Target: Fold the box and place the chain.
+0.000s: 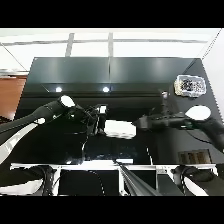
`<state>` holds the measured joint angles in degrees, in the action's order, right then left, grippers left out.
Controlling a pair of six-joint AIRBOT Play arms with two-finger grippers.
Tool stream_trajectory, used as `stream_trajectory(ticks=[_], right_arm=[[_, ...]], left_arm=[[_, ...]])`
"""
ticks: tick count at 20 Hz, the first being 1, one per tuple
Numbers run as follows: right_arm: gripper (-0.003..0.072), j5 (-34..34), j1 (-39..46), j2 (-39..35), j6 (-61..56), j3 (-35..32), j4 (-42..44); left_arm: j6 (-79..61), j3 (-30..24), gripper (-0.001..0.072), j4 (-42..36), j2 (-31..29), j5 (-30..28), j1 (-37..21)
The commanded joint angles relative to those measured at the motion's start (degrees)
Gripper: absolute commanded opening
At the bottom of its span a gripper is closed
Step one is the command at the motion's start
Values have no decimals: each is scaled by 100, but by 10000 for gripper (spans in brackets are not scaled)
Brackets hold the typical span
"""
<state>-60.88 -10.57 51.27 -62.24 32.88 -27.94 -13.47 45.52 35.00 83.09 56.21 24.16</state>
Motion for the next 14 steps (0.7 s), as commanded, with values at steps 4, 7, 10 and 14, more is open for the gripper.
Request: stream_trajectory(ticks=[4, 7, 10, 14], right_arm=[[14, -1335, 1853, -1652, -927, 129, -1952], [14, -1202, 2039, -1679, -935, 127, -1969], [14, -1078, 2033, -1679, -935, 127, -1950], [14, -1091, 2033, -1679, -933, 127, -1950]], left_arm=[[498, 7, 717, 424, -949, 588, -446], [496, 129, 715, -273, -1047, 461, -83], [748, 511, 715, -269, -673, -50, 658], [1252, 1202, 714, -267, 109, -57, 1209]])
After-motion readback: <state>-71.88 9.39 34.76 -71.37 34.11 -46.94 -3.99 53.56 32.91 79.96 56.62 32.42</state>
